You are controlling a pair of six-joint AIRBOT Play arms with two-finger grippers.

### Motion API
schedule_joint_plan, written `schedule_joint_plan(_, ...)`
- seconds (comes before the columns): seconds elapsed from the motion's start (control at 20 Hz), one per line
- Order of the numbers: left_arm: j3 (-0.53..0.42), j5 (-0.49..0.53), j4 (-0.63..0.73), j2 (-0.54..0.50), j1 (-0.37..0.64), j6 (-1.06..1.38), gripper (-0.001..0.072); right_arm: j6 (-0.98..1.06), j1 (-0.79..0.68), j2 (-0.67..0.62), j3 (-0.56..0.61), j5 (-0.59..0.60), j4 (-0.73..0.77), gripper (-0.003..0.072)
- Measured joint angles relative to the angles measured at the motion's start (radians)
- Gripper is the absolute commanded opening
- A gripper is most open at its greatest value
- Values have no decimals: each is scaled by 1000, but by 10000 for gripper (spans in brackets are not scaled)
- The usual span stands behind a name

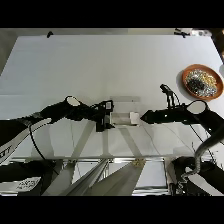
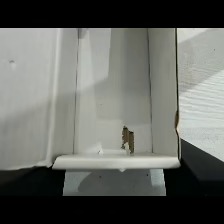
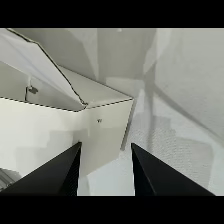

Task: Fold the box and place the chain.

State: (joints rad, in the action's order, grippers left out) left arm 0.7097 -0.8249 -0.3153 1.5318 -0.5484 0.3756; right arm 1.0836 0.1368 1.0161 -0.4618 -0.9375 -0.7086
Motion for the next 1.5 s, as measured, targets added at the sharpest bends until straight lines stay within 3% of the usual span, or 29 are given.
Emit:
schedule_joint_plan(0.35, 0, 1, 1, 0, 0, 0, 394, 10, 0, 0, 0, -25, -39, 334)
schedule_joint_plan(0.45, 0, 2, 3, 0, 0, -3, 394, 20, 0, 0, 0, -28, -64, 292)
schedule_joint_plan(1.3, 0, 2, 2, 0, 0, -1, 394, 68, -2, -2, -69, -84, -138, 305)
schedule_joint_plan(1.4, 0, 2, 2, 0, 0, -1, 394, 69, -2, -2, -71, -90, -121, 438)
schedule_joint_plan(1.5, 0, 2, 2, 0, 0, -1, 394, 69, -1, -2, -72, -93, -111, 472)
